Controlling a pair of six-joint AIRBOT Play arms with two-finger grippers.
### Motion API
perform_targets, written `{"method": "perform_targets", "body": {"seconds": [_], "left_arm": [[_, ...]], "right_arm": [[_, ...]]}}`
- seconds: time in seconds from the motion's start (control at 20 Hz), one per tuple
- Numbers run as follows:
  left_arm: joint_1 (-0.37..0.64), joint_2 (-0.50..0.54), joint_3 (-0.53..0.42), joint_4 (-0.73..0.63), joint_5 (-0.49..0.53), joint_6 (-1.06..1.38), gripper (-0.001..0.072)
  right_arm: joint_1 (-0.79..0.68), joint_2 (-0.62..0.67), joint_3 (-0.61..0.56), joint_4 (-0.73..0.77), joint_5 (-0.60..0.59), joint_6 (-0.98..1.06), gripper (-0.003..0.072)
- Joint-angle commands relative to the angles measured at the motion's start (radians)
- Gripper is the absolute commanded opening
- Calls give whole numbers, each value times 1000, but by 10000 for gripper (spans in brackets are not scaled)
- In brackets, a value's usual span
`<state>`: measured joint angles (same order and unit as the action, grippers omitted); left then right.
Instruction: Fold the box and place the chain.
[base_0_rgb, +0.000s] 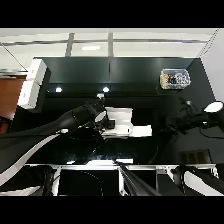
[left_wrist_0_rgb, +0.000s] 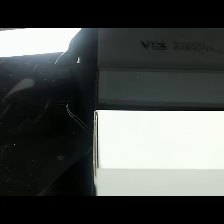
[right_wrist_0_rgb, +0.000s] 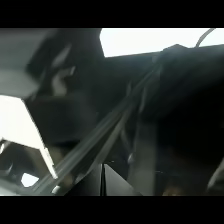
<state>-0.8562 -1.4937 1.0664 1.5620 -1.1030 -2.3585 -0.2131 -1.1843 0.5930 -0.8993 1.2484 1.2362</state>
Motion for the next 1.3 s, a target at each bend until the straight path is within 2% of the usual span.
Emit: {"method": "perform_targets", "body": {"seconds": [0.0,0.2,0.6,0.65,0.7,0.75,0.95,1.1,1.25], "left_arm": [[0,0,0,0,-5,2,32],[0,0,0,0,-6,2,32],[0,0,0,0,-6,2,32],[0,0,0,0,-6,2,32],[0,0,0,0,-6,2,32],[0,0,0,0,-6,2,32],[0,0,0,0,-6,2,32],[0,0,0,0,-6,2,32],[0,0,0,1,-6,2,32]], "right_arm": [[115,-104,-4,101,-18,1,15],[211,-141,-4,166,-82,-77,15],[228,-141,-4,448,-45,-334,18],[228,-141,-4,462,-39,-340,114],[230,-141,-3,466,-37,-340,421],[236,-141,-3,463,-37,-340,572],[325,-141,0,462,-47,-355,587],[404,-139,41,461,-100,-351,585],[442,-137,89,418,-152,-245,583]]}}
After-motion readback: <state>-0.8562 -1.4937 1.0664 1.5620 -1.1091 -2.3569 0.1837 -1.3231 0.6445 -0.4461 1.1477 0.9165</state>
